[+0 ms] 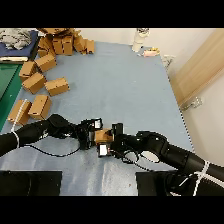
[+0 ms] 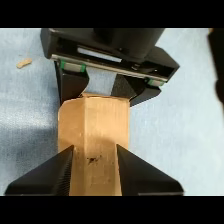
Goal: Fold the box.
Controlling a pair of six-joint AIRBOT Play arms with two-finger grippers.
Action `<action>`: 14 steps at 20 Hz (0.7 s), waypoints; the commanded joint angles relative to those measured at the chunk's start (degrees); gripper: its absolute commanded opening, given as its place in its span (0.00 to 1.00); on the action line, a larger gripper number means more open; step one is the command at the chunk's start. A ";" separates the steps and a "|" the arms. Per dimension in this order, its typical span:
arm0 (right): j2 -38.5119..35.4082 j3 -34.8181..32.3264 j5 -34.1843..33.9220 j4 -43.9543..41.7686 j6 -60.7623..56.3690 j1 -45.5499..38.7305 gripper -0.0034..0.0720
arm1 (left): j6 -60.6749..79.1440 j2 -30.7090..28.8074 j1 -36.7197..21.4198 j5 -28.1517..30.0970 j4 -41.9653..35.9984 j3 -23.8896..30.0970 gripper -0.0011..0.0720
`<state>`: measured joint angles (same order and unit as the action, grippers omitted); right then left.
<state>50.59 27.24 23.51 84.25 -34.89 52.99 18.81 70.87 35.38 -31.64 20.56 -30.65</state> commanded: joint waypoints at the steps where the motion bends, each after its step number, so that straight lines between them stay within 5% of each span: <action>1: 0.59 0.04 0.31 0.94 0.04 0.04 0.48 | 0.02 -0.02 -0.02 0.00 0.00 0.00 0.65; 9: 0.52 0.04 0.42 3.21 0.04 0.37 0.39 | 0.00 -0.02 -0.02 0.02 0.00 0.00 0.65; 10: 0.50 0.07 0.42 3.39 0.04 0.37 0.37 | 0.02 -0.02 -0.02 0.02 0.00 0.00 0.65; 11: 0.42 0.07 0.59 3.63 0.04 0.37 0.23 | 0.02 -0.02 -0.02 0.02 0.00 0.00 0.65; 14: 0.39 0.07 0.63 3.89 0.04 0.39 0.22 | 0.02 -0.04 -0.02 0.00 0.00 0.00 0.65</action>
<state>51.05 27.27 24.16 87.68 -34.85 53.36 18.74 70.87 35.38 -31.46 20.47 -30.65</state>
